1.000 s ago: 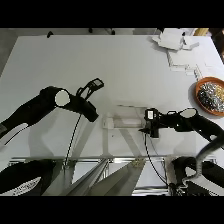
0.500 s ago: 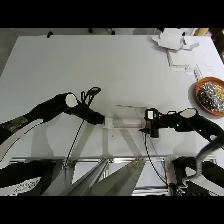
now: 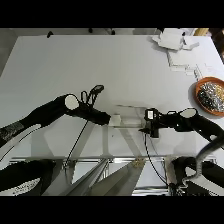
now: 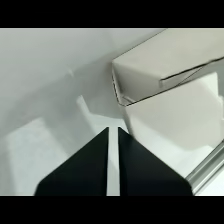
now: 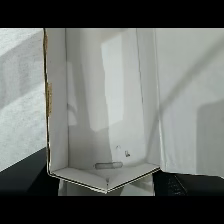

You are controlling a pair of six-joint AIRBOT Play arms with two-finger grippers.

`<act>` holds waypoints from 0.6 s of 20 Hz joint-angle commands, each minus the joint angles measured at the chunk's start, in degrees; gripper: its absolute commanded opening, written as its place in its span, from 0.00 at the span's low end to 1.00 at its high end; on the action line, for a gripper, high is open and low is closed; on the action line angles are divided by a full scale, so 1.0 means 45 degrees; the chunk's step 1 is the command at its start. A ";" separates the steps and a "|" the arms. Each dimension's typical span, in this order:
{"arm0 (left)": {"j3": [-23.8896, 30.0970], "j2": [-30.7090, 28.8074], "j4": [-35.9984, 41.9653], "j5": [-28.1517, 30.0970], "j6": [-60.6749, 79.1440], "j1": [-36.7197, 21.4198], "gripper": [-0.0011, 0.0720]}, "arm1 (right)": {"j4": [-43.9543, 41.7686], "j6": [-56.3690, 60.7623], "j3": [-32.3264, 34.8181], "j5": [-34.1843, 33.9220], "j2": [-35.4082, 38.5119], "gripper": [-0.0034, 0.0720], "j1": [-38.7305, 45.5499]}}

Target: Fold the box and place the chain.

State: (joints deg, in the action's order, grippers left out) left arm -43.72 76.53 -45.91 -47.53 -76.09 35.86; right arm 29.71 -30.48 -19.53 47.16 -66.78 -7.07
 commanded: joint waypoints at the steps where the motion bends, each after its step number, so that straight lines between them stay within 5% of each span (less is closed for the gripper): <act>1: 0.0000 -0.0146 0.0379 0.0534 0.0005 0.0447 0.17 | 0.0000 -0.0005 0.0005 0.0000 0.0000 0.58 0.0000; 4: 0.0000 -0.0151 0.0325 0.0617 0.0000 0.0544 0.31 | 0.0000 -0.0005 0.0005 0.0005 0.0000 0.58 0.0000; 12: -0.0005 -0.0709 0.0185 0.0801 0.0000 0.0505 0.34 | 0.0000 -0.0005 0.0005 0.0000 0.0000 0.58 0.0000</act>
State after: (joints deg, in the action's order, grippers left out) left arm -43.70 74.13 -44.97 -44.31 -76.09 38.09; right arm 29.69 -30.48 -19.53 47.16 -66.78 -7.05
